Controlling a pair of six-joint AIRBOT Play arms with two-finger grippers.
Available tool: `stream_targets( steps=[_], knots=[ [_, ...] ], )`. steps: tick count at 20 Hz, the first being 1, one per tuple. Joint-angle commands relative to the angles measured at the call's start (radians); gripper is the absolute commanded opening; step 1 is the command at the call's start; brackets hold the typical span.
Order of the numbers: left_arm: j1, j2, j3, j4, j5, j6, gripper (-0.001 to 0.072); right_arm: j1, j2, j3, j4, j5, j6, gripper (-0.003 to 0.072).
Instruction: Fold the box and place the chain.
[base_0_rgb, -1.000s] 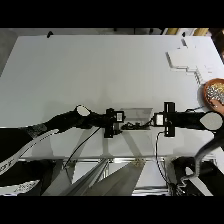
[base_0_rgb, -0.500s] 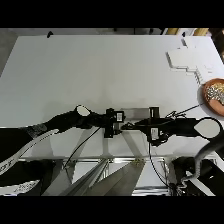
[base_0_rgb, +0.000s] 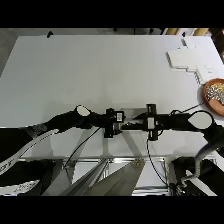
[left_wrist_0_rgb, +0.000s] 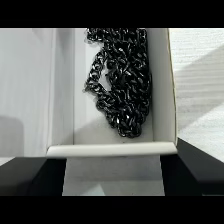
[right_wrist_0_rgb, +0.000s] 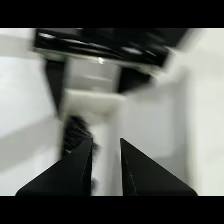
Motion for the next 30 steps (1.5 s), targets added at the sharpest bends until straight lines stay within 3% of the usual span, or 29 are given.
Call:
stream_targets(
  steps=[1,3,5,11,14,16,26,28,30],
  knots=[
    [0.0,0.001,0.0,0.0,0.0,0.0,0.0313,-0.179,-0.004,0.039,0.004,0.038,0.002,0.0132],
    [0.0,0.001,0.0,0.0,0.0,0.0,0.0313,-0.259,-0.006,0.04,-0.034,-0.006,0.008,0.0122],
    [0.0,0.001,0.0,0.0,0.0,0.0,0.0313,-0.287,-0.012,0.04,-0.163,-0.033,0.008,0.0122],
    [0.0,0.001,0.0,0.0,0.0,0.0,0.0313,-0.29,-0.071,0.038,-0.537,0.012,0.107,0.0123],
    [0.0,0.001,0.0,0.0,0.0,0.0,0.0313,-0.29,-0.142,0.035,-0.548,0.058,0.083,0.0128],
    [0.0,0.001,0.0,0.0,0.0,0.0,0.0313,-0.29,-0.182,0.035,-0.548,0.055,0.053,0.0192],
    [0.0,0.001,0.0,0.0,0.0,0.0,0.0313,-0.289,-0.312,0.035,-0.544,0.044,0.022,0.0189],
    [0.0,0.001,0.0,0.0,0.0,0.0,0.0313,-0.289,-0.319,0.035,-0.544,0.026,0.022,0.0166],
    [0.0,0.001,0.0,0.0,0.0,0.0,0.0313,-0.289,-0.319,0.035,-0.544,0.019,0.022,0.0048]
  ],
)
